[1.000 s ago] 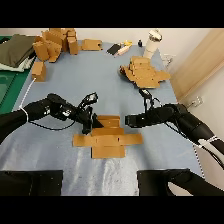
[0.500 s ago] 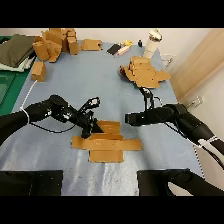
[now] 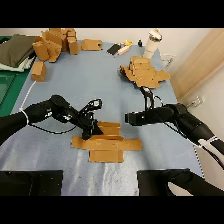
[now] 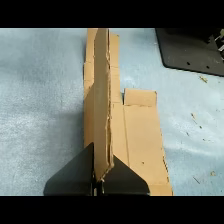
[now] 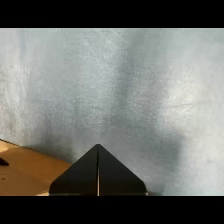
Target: Fold the box.
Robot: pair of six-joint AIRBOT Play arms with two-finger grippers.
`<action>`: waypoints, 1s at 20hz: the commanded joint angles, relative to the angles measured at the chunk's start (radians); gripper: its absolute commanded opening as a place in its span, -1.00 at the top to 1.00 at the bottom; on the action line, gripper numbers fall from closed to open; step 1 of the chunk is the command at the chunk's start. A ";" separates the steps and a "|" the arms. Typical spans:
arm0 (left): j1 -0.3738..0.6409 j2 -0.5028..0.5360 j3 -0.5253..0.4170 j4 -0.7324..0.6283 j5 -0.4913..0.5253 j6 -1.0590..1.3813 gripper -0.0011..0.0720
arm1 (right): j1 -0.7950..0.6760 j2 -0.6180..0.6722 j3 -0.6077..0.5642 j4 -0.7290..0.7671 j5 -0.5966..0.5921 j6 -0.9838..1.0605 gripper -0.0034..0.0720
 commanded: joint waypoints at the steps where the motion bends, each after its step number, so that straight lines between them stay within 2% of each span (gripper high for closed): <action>1: -0.001 0.014 0.000 0.008 -0.007 -0.009 0.94 | 0.001 0.001 0.000 -0.005 -0.068 -0.001 0.90; 4: -0.001 0.014 0.000 0.010 -0.040 -0.009 0.94 | 0.052 0.002 0.000 -0.010 -0.201 -0.020 0.90; 7: -0.001 0.014 0.000 0.005 -0.040 -0.008 0.94 | 0.170 0.035 0.000 -0.014 -0.315 -0.008 0.90; 10: -0.001 0.014 0.000 0.003 -0.040 -0.009 0.94 | 0.317 0.106 0.000 -0.129 -0.354 0.110 0.90; 14: -0.001 0.014 0.000 0.004 -0.040 -0.009 0.94 | 0.532 0.177 -0.018 -0.246 -0.337 0.202 0.90; 16: -0.001 0.014 0.000 0.004 -0.040 -0.009 0.94 | 0.700 0.185 -0.075 -0.325 -0.255 0.208 0.91; 18: -0.001 0.014 0.000 0.004 -0.040 -0.009 0.94 | 0.924 0.185 -0.161 -0.480 -0.101 0.264 0.90; 19: -0.001 0.014 0.000 0.004 -0.040 -0.009 0.94 | 1.021 0.179 -0.201 -0.565 -0.040 0.262 0.86; 20: -0.001 0.014 0.000 0.004 -0.039 -0.009 0.94 | 1.084 0.164 -0.229 -0.628 -0.011 0.263 0.25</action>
